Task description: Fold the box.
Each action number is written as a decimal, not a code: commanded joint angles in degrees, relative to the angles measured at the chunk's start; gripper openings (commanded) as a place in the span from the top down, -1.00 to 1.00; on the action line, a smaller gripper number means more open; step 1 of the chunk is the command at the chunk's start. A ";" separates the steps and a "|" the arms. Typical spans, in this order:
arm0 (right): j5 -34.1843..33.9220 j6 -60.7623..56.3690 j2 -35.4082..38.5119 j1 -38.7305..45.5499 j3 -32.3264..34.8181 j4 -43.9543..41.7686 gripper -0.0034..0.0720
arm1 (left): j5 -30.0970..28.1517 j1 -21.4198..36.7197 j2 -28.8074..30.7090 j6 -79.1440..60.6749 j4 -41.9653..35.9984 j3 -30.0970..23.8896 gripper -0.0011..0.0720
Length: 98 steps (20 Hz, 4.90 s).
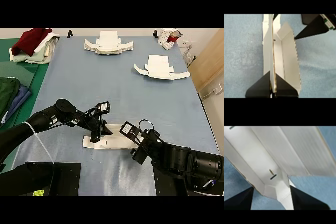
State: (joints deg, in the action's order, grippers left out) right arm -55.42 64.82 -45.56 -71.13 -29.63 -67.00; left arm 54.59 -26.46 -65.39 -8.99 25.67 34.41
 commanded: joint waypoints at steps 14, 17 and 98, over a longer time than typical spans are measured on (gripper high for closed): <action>3.52 20.90 0.15 11.45 -0.04 -10.47 -1.00 | -0.02 0.00 -0.02 0.00 0.02 0.00 0.93; 5.57 31.17 0.33 16.09 -0.04 -16.11 -1.00 | -0.02 0.00 -0.02 0.00 0.02 0.00 0.93; 11.87 107.21 -10.10 40.54 7.39 -60.70 -0.49 | 0.37 0.00 -0.02 0.04 -1.25 -0.02 0.93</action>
State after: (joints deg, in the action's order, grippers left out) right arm -43.53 172.07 -55.68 -30.59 -22.28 -127.72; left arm 54.52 -26.50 -65.39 -8.99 24.91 34.39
